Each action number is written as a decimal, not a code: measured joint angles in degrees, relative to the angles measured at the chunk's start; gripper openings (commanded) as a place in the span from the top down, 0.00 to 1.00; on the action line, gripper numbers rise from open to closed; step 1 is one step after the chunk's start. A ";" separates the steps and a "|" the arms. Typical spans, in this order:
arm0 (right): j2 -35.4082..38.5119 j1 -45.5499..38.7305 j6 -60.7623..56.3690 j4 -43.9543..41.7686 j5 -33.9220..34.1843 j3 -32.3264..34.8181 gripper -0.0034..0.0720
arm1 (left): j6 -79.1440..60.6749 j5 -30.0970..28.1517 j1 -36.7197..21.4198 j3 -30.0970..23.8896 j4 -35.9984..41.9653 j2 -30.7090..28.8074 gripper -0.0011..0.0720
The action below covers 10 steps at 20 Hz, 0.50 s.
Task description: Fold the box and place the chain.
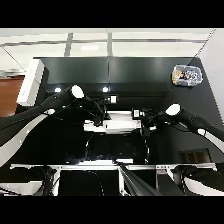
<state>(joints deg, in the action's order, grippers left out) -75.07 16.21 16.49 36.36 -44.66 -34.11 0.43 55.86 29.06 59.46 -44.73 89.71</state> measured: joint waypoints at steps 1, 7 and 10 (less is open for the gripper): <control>0.00 0.00 0.02 0.02 -0.02 0.02 0.34 | 0.00 0.04 0.00 0.00 0.24 0.00 0.94; 0.00 0.00 0.13 0.28 -0.31 0.07 0.34 | 6.60 1.14 -0.07 1.79 -1.01 -0.79 0.01; 0.00 0.00 0.15 0.35 -0.46 0.07 0.34 | 19.78 3.43 -0.09 4.57 -11.08 -3.26 0.03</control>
